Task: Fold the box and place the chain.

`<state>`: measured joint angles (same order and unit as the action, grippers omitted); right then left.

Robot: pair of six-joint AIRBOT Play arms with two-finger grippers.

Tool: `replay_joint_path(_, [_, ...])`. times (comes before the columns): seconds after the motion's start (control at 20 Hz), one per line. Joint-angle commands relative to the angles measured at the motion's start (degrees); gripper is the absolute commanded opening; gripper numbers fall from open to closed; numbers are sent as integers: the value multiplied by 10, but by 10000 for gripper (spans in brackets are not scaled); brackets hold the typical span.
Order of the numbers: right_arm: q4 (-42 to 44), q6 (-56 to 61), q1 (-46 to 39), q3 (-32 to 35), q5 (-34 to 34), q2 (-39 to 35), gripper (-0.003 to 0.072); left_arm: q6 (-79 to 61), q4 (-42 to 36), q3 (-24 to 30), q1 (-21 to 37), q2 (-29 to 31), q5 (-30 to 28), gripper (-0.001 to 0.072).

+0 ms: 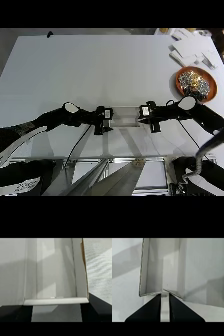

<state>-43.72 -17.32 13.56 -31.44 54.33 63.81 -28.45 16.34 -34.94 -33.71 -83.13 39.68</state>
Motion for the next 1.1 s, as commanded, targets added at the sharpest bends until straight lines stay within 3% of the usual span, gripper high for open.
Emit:
replay_joint_path(0.0, [28, -10, 1, 0, 2, 2, 99, 0, 0, 0, 0, 0, 0, 71])
replay_joint_path(0.2, [42, -10, 18, 2, -1, 31, 102, 0, 0, 0, 1, 0, 0, 71])
replay_joint_path(0.25, [43, -10, 28, 2, -3, 39, 131, 0, 0, 0, 1, 0, 0, 71])
replay_joint_path(0.35, [51, -10, 36, 2, -11, 45, 321, 0, 0, 0, 1, 0, 0, 71])
replay_joint_path(0.5, [49, -6, 36, 2, -12, 45, 343, 0, 0, 0, 1, 0, 0, 71])
replay_joint_path(0.6, [49, -5, 36, 2, -12, 45, 461, 0, 0, 0, 1, 0, 0, 71])
replay_joint_path(0.75, [42, 26, 36, 2, -12, 37, 458, 0, 0, 0, 1, 0, 0, 71])
replay_joint_path(0.8, [32, 52, 36, 2, -12, 26, 442, 0, 0, 0, 1, 0, 0, 71])
replay_joint_path(0.95, [-51, 210, 36, 2, -10, -24, 103, 0, 0, 0, 0, 0, 0, 71])
replay_joint_path(1.05, [-105, 330, 36, 2, 3, -62, 40, 0, 0, 0, 0, 0, 0, 71])
